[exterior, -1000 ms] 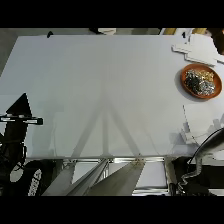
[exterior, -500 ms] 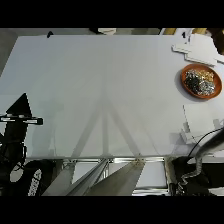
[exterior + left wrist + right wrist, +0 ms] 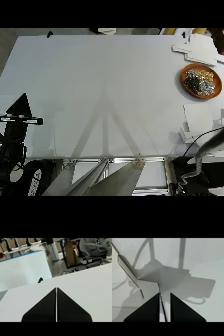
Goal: Fold the box and place the chain.
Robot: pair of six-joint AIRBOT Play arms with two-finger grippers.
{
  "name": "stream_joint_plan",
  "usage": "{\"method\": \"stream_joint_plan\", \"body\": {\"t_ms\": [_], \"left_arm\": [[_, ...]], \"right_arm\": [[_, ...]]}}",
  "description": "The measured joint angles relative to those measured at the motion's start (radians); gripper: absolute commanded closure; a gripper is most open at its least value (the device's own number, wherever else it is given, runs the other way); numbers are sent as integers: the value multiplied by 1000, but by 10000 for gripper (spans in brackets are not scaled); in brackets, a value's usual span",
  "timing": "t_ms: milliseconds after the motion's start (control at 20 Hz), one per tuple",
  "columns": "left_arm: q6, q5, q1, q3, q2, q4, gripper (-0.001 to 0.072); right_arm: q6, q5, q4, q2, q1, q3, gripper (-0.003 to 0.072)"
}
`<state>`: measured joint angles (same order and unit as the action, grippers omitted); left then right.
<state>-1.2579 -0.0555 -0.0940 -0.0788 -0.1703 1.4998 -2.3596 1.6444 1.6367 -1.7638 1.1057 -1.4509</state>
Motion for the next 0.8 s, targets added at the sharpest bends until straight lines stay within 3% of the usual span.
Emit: {"method": "stream_joint_plan", "body": {"t_ms": [200, 400, 800], "left_arm": [[0, 0, 0, 0, 0, 0, 697], [0, 0, 0, 0, 0, 0, 697], [0, 0, 0, 0, 0, 0, 697]], "right_arm": [[-32, 53, 51, 28, -37, 22, 672], [-50, 60, 200, 116, -142, 29, 673], [-96, -8, 504, 379, -523, 217, 673]]}}
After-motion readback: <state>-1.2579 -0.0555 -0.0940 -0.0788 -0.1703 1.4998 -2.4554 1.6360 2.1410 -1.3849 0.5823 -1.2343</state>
